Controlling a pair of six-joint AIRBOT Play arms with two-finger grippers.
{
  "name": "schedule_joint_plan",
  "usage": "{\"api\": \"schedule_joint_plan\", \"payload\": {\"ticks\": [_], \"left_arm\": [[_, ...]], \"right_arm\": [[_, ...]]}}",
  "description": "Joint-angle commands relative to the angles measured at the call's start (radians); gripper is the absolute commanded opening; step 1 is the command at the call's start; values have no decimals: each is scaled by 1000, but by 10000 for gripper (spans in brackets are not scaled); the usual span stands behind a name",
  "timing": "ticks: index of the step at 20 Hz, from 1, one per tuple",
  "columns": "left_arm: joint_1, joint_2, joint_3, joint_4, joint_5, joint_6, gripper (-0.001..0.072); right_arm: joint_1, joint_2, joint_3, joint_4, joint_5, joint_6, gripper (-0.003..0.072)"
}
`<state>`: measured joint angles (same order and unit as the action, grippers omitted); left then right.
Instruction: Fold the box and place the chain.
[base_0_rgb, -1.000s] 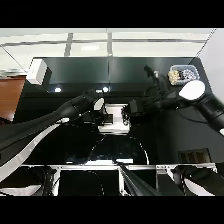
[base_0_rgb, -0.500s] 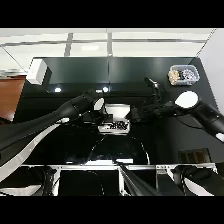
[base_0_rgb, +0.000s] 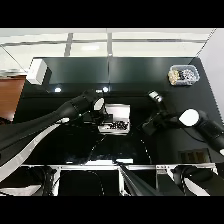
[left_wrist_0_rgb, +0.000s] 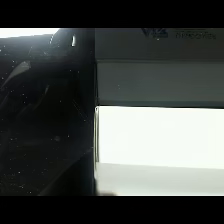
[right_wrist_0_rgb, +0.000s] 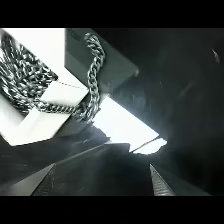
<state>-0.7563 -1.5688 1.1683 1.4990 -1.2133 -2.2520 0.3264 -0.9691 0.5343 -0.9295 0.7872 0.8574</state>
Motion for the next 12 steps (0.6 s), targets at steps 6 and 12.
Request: {"api": "schedule_joint_plan", "payload": {"ticks": [6,12], "left_arm": [[0,0,0,0,0,0,26],[0,0,0,0,-2,0,26]], "right_arm": [[126,-158,-13,121,-224,-794,720],[126,-251,2,267,-250,-968,705]]}}
